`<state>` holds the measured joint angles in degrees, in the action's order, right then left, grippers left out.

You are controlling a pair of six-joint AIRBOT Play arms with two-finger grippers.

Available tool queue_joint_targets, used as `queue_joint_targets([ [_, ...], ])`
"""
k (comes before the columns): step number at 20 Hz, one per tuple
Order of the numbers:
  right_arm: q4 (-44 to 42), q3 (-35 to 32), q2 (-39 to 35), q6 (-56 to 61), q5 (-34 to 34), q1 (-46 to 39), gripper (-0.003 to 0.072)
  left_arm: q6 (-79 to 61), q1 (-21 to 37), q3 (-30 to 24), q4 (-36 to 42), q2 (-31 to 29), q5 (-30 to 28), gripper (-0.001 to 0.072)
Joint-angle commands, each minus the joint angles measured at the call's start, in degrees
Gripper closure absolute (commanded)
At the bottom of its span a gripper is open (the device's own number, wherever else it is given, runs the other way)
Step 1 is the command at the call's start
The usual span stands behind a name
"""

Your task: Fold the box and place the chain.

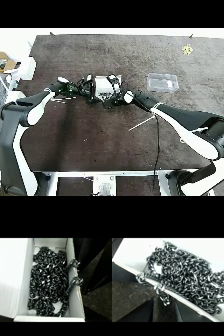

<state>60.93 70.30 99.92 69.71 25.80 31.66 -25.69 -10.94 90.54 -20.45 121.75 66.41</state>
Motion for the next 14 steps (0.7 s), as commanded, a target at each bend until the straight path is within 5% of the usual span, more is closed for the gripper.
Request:
queue_joint_targets([
  [1,0.76,0.15,0.39,1.07,-1.05,0.42,0.0392,-0.07,-0.02,0.0,-0.04,0.02,0.07,0.0295],
  [6,0.9,0.46,1.25,2.34,-2.16,1.01,0.0394,-0.04,-0.02,0.0,-0.04,0.02,0.07,0.0296],
  [8,2.34,0.46,1.27,2.34,-0.96,1.01,0.053,-0.07,0.0,0.0,-0.04,0.02,0.07,0.0296],
  [14,3.37,0.48,0.24,2.38,0.11,1.01,0.0608,-0.07,-0.02,0.0,-0.04,0.02,0.07,0.0296],
])
